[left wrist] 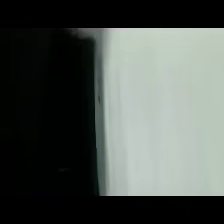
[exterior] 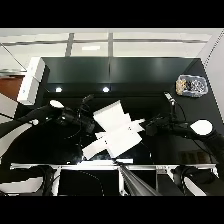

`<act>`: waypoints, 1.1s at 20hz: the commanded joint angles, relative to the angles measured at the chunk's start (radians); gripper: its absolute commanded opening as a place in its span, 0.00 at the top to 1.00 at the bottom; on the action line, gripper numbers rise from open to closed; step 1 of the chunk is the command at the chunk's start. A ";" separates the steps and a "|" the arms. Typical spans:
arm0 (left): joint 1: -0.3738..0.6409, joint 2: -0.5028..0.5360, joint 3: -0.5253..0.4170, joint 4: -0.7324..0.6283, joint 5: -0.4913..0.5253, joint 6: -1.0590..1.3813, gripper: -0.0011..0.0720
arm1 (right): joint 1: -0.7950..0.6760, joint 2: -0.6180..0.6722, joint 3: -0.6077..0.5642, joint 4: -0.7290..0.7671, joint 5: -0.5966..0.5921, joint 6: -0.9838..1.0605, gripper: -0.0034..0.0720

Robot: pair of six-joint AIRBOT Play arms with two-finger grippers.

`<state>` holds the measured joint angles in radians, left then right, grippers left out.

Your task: Fold the box and place the chain.

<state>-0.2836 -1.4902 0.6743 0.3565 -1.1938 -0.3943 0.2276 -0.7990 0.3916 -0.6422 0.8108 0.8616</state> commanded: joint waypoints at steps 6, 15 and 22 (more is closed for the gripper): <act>-0.079 0.045 0.146 0.258 0.057 0.007 0.95 | -0.259 0.010 0.246 -0.443 0.288 0.031 0.03; -0.296 0.137 0.179 0.397 0.374 0.317 0.94 | -0.293 0.009 0.124 -0.391 0.285 -0.461 0.03; -0.290 0.079 0.178 0.395 0.371 0.317 0.94 | -0.214 0.009 0.017 -0.290 0.283 -0.581 0.03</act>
<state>-0.5724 -1.3956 0.8516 0.7479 -0.8284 -0.0895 -0.0269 -0.7895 0.4461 -0.9627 1.0924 0.3420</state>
